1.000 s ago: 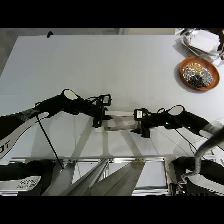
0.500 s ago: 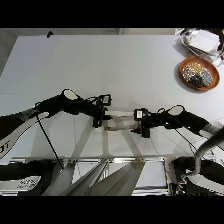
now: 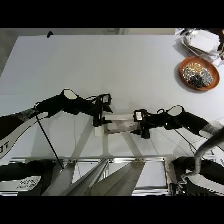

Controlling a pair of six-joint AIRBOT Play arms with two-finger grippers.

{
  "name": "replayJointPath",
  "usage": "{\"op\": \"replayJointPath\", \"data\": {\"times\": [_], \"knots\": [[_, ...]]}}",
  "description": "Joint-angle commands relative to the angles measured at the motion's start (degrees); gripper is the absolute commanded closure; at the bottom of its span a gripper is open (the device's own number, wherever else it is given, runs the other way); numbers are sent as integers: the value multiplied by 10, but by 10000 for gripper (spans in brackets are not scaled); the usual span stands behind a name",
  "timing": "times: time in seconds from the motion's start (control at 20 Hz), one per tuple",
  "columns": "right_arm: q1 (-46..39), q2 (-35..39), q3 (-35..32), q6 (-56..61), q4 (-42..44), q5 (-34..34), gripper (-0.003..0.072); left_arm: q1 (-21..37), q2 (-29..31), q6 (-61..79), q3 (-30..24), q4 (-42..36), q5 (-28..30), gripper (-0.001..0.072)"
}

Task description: Fold the box and place the chain.

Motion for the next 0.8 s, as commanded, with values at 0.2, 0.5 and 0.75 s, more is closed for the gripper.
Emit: {"op": "replayJointPath", "data": {"times": [0.2, 0.5, 0.75], "knots": [[0, 0, 0, 3, 3, -2, 290, 40, 54, 0, 0, 9, -3, 39], [0, 0, 0, 3, 3, -2, 290, 108, 144, -82, 0, 104, -45, 13], [0, 0, 0, 3, 3, -2, 290, 116, 242, -210, 0, 164, -242, 705]]}}
